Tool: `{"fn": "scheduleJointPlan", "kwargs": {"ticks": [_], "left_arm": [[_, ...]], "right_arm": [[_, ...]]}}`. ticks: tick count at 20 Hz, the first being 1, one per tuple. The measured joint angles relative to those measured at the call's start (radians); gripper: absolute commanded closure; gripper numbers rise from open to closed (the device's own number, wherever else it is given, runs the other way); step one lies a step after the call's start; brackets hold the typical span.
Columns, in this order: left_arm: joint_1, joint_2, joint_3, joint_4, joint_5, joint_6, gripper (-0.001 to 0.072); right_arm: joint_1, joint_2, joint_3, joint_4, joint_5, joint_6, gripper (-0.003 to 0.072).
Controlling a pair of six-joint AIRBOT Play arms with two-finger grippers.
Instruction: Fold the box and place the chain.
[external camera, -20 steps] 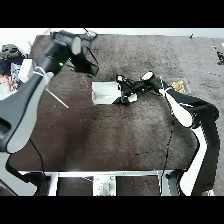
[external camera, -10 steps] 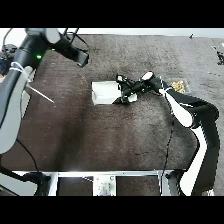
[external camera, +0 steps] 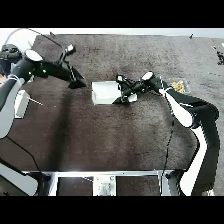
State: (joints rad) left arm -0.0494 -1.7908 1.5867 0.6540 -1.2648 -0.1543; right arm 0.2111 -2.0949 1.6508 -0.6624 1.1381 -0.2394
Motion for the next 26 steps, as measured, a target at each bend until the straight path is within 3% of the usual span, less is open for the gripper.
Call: {"fn": "scheduleJointPlan", "kwargs": {"ticks": [2,4,14,26], "left_arm": [[0.009,-0.052,-0.02,-0.041,-0.029,0.091,0.0085],[0.009,-0.095,-0.031,-0.082,-0.051,0.174,0.0013],[-0.011,-0.198,-0.05,-0.134,-0.08,0.498,0.0013],[-0.068,-0.24,-0.05,-0.164,-0.025,0.555,0.0025]], "right_arm": [[0.0,0.0,0.0,0.0,0.0,0.0,0.0228],[0.0,0.0,0.0,0.0,0.0,0.0,0.0228],[0.001,0.0,0.0,0.0,-0.002,0.0,0.0228],[0.001,0.0,0.0,0.0,-0.002,0.0,0.0228]]}}
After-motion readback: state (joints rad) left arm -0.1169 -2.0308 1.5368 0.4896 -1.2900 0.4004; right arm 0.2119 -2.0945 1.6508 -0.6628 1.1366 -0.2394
